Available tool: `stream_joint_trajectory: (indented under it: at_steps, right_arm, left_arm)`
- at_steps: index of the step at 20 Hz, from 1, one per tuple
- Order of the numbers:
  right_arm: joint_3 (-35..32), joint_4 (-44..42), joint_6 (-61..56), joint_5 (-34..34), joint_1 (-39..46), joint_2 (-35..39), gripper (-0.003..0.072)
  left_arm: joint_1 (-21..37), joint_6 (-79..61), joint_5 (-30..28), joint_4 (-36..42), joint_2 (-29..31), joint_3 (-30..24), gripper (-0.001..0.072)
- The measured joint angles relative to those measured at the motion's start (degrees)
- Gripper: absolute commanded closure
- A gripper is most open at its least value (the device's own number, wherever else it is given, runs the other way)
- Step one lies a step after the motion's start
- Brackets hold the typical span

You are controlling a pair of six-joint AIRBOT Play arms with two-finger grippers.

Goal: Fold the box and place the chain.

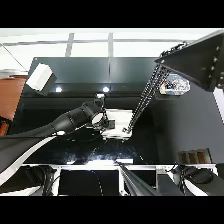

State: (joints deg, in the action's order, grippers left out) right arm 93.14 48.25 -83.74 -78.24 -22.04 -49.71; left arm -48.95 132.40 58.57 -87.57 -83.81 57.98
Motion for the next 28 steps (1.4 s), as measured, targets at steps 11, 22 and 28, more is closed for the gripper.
stream_joint_trajectory:
  at_steps: [11, 22, 28]
  right_arm:
    - [-0.3, -2.8, 3.1, -0.4, -0.8, -6.0, 0.0655]
    - [-27.8, 2.6, 2.3, 7.8, -4.0, -7.1, 0.0655]
    - [-36.6, 1.5, 1.4, 13.5, -5.9, -7.1, 0.0185]
  left_arm:
    - [0.0, 0.0, 0.0, 0.0, 0.0, 0.0, 0.0679]
    - [0.0, 0.0, 0.0, 0.0, 0.0, 0.0, 0.0680]
    - [0.0, 0.0, 0.0, 0.0, 0.0, 0.0, 0.0680]
